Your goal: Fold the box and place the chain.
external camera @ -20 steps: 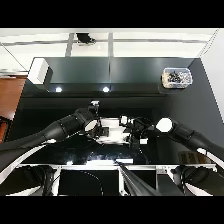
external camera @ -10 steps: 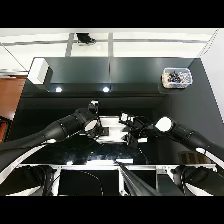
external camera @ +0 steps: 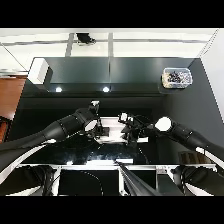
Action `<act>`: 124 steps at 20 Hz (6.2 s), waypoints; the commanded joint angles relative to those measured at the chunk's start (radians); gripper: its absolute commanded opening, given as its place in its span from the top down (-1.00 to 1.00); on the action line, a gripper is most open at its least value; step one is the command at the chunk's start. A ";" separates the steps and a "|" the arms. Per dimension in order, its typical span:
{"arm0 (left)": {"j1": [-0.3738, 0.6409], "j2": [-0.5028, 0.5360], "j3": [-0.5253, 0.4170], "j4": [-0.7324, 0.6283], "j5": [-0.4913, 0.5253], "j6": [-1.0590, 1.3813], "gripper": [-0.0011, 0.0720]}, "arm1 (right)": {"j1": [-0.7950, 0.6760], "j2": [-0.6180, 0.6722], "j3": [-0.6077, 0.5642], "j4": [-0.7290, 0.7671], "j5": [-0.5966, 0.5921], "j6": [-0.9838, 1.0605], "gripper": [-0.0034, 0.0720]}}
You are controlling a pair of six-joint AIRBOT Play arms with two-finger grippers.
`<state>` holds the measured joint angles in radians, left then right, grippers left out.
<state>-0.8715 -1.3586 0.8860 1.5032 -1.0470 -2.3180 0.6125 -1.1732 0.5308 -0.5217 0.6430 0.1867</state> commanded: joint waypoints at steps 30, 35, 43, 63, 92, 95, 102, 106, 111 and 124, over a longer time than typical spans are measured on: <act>0.000 0.000 0.000 0.003 -0.002 0.000 0.89 | -0.465 -0.044 -0.115 0.049 0.426 0.906 0.86; 0.000 0.000 0.000 0.003 -0.002 0.000 0.89 | -0.465 -0.043 -0.035 0.059 0.509 0.787 -0.66; 0.000 0.000 0.000 0.003 -0.002 0.000 0.89 | -0.311 -0.043 0.009 0.106 0.400 0.840 -0.66; 0.000 0.000 0.000 0.003 -0.001 0.000 0.89 | 0.274 -0.180 0.389 -0.898 0.367 2.193 0.00; 0.000 0.000 0.000 0.003 -0.005 0.000 0.89 | 0.291 -0.183 0.436 -0.912 0.451 2.134 -0.04; 0.000 0.000 0.000 0.006 -0.002 0.000 0.89 | 0.287 -0.039 0.462 -0.927 0.480 2.045 -0.04; 0.000 0.000 0.000 0.006 -0.001 0.000 0.89 | 0.011 0.243 0.464 -1.616 0.725 1.981 -0.04; 0.000 0.000 0.000 0.006 -0.002 0.000 0.89 | -0.425 0.126 0.428 -1.511 0.362 1.933 -0.95; 0.000 0.000 0.000 0.006 -0.005 0.000 0.89 | -0.665 -0.211 0.697 -1.126 0.146 1.761 -1.00; 0.000 0.000 0.000 0.006 -0.004 0.000 0.89 | -0.687 -0.755 1.172 -1.079 0.317 1.759 -0.86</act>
<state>-0.8719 -1.3586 0.8864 1.5089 -1.0512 -2.3180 -0.0685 -1.8801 1.6802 -1.6047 0.9661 1.9347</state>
